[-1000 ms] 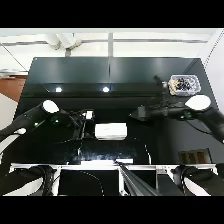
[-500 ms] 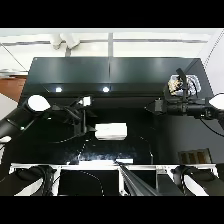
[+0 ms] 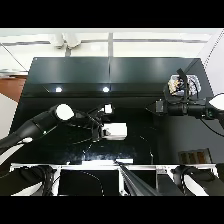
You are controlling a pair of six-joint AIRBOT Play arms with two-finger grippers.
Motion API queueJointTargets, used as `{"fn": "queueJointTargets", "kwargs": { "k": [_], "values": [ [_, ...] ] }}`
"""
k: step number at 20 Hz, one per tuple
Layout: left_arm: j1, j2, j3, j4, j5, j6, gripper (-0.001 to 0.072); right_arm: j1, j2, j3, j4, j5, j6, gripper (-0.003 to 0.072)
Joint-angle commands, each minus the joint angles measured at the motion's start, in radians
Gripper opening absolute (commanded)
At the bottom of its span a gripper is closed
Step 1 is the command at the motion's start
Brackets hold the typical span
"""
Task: Fold the box and place the chain.
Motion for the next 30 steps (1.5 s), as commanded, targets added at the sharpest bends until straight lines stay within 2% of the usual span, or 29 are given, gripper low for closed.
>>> {"fn": "queueJointTargets", "kwargs": {
  "k": [1,16,19,24,27,30],
  "values": [
    [-0.024,-0.021,0.002,-0.001,0.025,-0.015,0.072,0.0,0.001,0.0,-0.003,0.0,0.001,0.0043],
    [-0.026,-0.033,-0.001,0.013,-0.001,-0.022,0.072,0.0,0.001,0.0,-0.003,-0.002,0.001,0.0043],
    [-0.039,-0.057,-0.006,0.061,0.005,-0.022,0.072,0.0,0.001,0.0,-0.003,-0.003,0.001,0.0043],
    [-0.054,-0.109,-0.006,0.06,0.06,-0.024,0.0709,0.0,0.001,0.0,-0.003,-0.022,0.001,0.0043],
    [-0.032,-0.097,0.008,0.061,0.05,-0.034,0.0459,-0.014,0.001,0.0,-0.003,-0.023,0.001,0.0043],
    [0.095,-0.076,0.072,0.098,0.01,-0.139,0.0446,-0.049,0.002,0.0,-0.003,-0.017,0.001,0.0043]
  ]
}}
